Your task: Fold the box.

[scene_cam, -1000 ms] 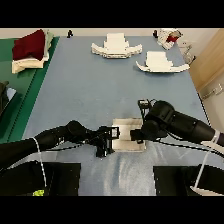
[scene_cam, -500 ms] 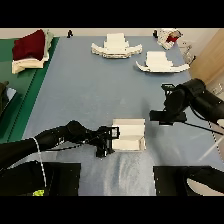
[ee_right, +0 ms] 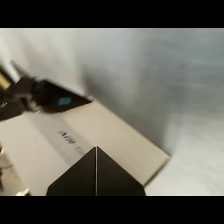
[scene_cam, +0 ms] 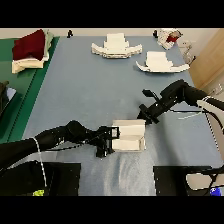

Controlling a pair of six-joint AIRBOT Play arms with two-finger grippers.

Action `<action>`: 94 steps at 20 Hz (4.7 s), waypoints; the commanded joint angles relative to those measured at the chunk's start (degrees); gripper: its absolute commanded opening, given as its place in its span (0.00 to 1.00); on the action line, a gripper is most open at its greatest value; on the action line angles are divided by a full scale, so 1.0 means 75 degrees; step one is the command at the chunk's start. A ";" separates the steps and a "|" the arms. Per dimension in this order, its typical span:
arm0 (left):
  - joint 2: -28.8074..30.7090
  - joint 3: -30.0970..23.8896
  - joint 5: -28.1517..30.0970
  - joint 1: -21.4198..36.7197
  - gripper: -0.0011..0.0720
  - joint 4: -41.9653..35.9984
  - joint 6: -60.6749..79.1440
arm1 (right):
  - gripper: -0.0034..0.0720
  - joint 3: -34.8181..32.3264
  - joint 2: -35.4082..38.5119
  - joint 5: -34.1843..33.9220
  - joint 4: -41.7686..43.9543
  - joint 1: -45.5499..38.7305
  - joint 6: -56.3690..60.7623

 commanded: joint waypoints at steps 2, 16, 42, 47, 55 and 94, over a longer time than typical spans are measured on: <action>0.0000 0.0006 0.0003 0.0009 0.62 0.0000 0.0003 | 0.05 0.0073 -0.0207 -0.1058 0.0554 0.0437 -0.1204; 0.0000 0.0006 0.0003 0.0009 0.62 0.0000 0.0003 | 0.05 -0.2200 0.3858 0.4106 -0.1897 0.3028 -0.2107; 0.0000 0.0006 0.0003 0.0009 0.62 0.0000 0.0003 | 0.83 -0.3611 0.5592 0.6802 -0.5027 0.5931 -0.3990; 0.0000 0.0006 0.0003 0.0009 0.62 0.0000 0.0003 | 0.73 -0.3611 0.5898 0.6822 -0.5371 0.6044 -0.3987; 0.0000 0.0006 0.0003 0.0009 0.62 0.0000 0.0003 | 0.72 -0.3421 0.5928 0.7003 -0.5683 0.6038 -0.3984; 0.0000 0.0006 0.0003 0.0009 0.62 0.0000 0.0003 | 0.05 -0.5455 0.7545 1.0328 -0.1900 0.6056 -0.1046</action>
